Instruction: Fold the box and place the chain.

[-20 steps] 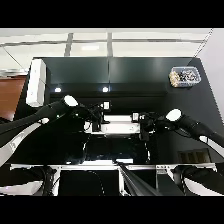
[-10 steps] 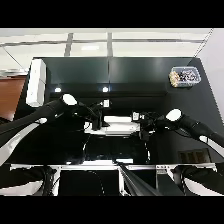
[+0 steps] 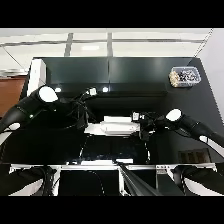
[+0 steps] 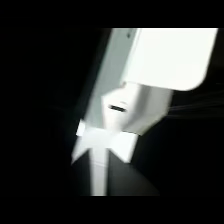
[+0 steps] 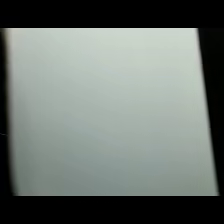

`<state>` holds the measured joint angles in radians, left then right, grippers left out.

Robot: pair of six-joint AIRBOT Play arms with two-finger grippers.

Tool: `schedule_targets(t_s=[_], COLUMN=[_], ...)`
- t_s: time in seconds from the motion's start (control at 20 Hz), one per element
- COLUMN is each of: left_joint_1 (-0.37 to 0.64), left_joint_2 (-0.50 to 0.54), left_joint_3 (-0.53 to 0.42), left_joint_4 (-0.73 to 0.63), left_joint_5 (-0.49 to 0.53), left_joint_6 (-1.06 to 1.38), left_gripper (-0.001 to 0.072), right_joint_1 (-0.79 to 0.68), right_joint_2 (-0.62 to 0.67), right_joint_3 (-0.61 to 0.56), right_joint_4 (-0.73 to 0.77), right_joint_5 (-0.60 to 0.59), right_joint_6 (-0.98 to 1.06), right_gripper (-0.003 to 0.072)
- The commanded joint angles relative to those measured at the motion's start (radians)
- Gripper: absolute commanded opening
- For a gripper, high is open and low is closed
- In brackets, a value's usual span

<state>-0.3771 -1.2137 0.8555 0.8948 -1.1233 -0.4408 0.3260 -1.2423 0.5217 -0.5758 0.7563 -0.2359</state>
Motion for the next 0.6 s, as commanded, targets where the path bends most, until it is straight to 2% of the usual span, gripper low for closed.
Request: schedule_targets(t_s=[0.0, 0.1, 0.2, 0.3, 0.4, 0.45, 0.55], left_joint_1=[-0.018, -0.064, -0.080, -0.078, -0.082, -0.082, -0.084], left_joint_2=[-0.010, -0.051, -0.087, -0.124, -0.140, -0.148, -0.171], left_joint_3=[-0.021, -0.036, -0.035, -0.027, -0.018, -0.016, -0.014], left_joint_4=[-0.169, -0.313, -0.414, -0.590, -0.572, -0.530, -0.437], left_joint_5=[-0.222, -0.150, 0.086, 0.296, 0.430, 0.455, 0.410], left_joint_6=[-0.182, -0.078, 0.027, 0.092, 0.122, 0.119, 0.101], left_gripper=[0.0028, 0.0028, 0.0028, 0.0028, 0.0028, 0.0028, 0.0028], right_joint_1=[0.001, 0.001, 0.001, 0.001, 0.001, 0.001, 0.001], right_joint_2=[0.000, 0.000, 0.000, 0.000, 0.000, 0.000, 0.000], right_joint_3=[0.001, 0.000, 0.000, 0.001, 0.001, 0.001, 0.001], right_joint_4=[0.000, 0.000, 0.000, 0.000, 0.000, 0.000, 0.000], right_joint_5=[0.000, 0.000, 0.000, 0.000, 0.003, 0.003, 0.003], right_joint_6=[0.000, 0.000, 0.000, 0.000, 0.000, 0.000, 0.000], right_gripper=[0.0342, 0.0343, 0.0341, 0.0340, 0.0116, 0.0128, 0.0129])
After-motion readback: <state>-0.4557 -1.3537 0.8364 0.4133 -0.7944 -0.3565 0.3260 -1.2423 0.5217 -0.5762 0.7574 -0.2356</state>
